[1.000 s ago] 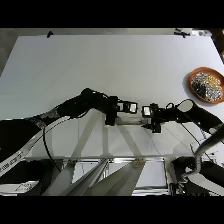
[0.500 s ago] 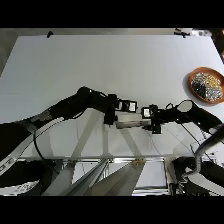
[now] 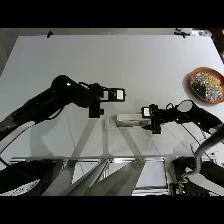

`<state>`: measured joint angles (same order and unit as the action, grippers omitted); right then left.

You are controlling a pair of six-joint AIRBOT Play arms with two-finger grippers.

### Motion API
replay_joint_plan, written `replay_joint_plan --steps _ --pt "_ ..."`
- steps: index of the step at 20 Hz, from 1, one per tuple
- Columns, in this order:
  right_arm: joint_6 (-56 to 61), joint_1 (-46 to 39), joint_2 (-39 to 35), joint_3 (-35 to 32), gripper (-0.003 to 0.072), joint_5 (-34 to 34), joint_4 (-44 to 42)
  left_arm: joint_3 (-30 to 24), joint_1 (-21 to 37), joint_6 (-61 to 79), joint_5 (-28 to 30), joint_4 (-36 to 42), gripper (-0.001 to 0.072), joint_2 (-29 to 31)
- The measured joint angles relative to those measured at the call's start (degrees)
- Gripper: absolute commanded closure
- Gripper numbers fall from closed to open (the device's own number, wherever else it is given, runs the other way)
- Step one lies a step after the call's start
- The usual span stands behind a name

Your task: Fold the box and place the chain.

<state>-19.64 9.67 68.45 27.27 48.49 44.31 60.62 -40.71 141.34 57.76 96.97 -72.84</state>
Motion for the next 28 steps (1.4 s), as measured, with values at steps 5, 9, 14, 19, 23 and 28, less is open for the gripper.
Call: replay_joint_plan --steps 5,9,14,19,23,28 --pt "-0.13 0.0 0.0 0.0 0.0253 0.02 0.04 0.0 1.25 -1.38 8.2 11.34 0.0703 4.5" --pt "-0.13 0.0 0.0 -0.02 0.0253 0.07 0.07 0.0 -2.91 2.14 9.14 22.38 0.0699 3.98" --pt "-0.15 0.0 0.0 0.0 0.0253 0.11 0.07 0.0 -9.84 3.41 7.17 27.21 0.0704 -0.96" --pt "-0.15 0.0 0.0 0.0 0.0253 0.13 0.09 0.0 -11.93 -3.04 -11.47 28.65 0.0704 -4.44" --pt "-0.15 -0.02 0.0 0.0 0.0253 0.15 0.07 0.0 -11.08 -11.08 -27.5 28.57 0.0704 -6.67" --pt "-0.15 -0.02 0.0 0.0 0.0253 0.13 0.07 0.0 -10.05 -15.85 -32.15 28.15 0.0704 -12.39"
